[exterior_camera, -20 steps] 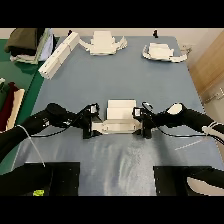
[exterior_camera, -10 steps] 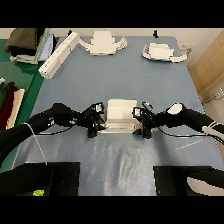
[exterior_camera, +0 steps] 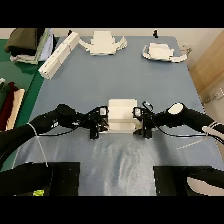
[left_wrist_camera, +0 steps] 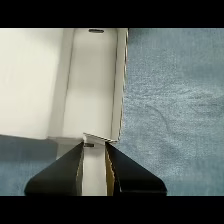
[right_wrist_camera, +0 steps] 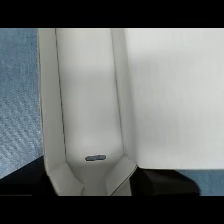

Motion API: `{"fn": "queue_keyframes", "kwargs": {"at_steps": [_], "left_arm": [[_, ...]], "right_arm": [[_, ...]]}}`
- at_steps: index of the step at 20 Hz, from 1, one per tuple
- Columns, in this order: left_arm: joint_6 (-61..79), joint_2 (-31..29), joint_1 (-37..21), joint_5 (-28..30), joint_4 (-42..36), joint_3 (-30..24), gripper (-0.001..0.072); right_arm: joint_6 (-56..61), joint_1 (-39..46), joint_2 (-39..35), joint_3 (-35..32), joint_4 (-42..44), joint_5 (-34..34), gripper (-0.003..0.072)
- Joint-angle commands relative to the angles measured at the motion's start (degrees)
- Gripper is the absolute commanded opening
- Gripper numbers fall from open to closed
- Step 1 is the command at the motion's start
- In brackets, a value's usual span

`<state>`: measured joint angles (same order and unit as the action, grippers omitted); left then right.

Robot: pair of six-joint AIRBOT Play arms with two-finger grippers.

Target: Fold the box.

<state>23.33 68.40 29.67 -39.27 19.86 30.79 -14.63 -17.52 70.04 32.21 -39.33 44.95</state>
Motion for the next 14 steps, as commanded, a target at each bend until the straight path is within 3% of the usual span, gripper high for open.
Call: {"fn": "queue_keyframes", "kwargs": {"at_steps": [1,3,9,11,14], "left_arm": [[6.0,0.9,1.2,1.2,-4.6,0.0,0.0203],[7.4,1.2,1.9,3.3,-7.0,0.0,0.0142],[7.6,1.7,2.5,3.3,-8.1,0.0,0.0155],[7.5,1.7,2.5,3.1,-8.1,0.0,0.0602],[7.5,1.7,2.5,2.2,-8.1,0.0,0.0623]], "right_arm": [[0.0,-0.1,0.0,0.0,0.1,0.0,0.0510],[0.0,-0.1,0.0,0.0,0.1,0.0,0.0510],[0.0,-0.1,0.0,0.0,0.1,0.0,0.0510],[0.0,-0.1,0.0,0.0,0.1,0.0,0.0510],[0.0,-0.1,0.0,0.0,0.1,0.0,0.0509]]}}
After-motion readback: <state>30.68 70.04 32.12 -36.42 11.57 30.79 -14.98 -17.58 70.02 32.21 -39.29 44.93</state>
